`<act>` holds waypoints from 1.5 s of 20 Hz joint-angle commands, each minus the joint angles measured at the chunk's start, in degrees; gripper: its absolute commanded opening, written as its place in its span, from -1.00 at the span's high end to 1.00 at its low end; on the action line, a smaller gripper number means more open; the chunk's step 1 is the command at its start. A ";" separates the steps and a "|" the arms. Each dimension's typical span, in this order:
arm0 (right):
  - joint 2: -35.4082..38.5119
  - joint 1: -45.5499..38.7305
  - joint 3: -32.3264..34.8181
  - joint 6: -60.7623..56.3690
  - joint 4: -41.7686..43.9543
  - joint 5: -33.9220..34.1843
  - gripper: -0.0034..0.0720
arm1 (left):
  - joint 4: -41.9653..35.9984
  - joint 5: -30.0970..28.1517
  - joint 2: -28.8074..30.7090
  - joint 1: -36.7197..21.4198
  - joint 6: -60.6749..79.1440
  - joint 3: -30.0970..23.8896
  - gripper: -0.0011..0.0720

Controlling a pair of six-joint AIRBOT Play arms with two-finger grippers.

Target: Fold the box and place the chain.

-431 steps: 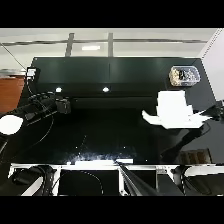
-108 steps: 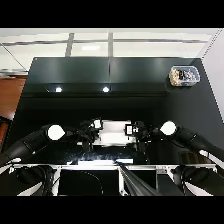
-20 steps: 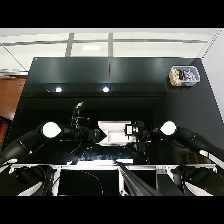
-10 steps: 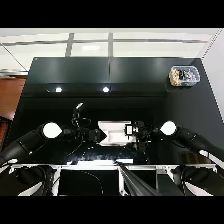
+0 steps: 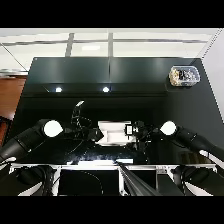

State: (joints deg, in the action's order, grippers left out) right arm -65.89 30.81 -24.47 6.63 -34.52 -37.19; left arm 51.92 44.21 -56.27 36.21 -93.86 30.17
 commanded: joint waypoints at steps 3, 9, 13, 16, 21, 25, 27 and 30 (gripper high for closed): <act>-0.04 0.02 0.04 0.00 0.00 0.00 -0.52 | 3.69 1.07 -0.07 2.93 -7.17 2.12 -0.34; -0.04 0.02 0.04 0.00 0.00 0.00 -0.52 | 6.93 0.90 -0.22 5.90 -10.62 2.32 -0.27; -0.04 0.02 0.04 0.00 0.00 0.00 -0.52 | 15.43 1.14 -2.78 9.33 -17.64 4.94 -0.27; -0.04 0.02 0.04 0.00 0.00 0.00 -0.52 | 16.09 1.90 -6.88 10.69 -18.75 8.02 -0.27; -0.04 0.02 0.04 0.00 0.00 0.00 -0.52 | 20.83 7.23 -10.56 11.67 -22.29 12.92 -0.27; -0.04 0.02 0.04 0.00 0.00 0.00 -0.52 | 26.01 11.06 -10.75 11.69 -26.53 14.91 -0.03; -0.04 0.02 0.04 0.00 0.00 0.00 -0.52 | 27.82 13.35 -11.37 11.69 -28.46 15.56 -0.01; -0.04 0.02 0.04 0.00 0.00 0.00 -0.52 | 28.79 15.02 -13.66 12.28 -29.88 16.74 -0.01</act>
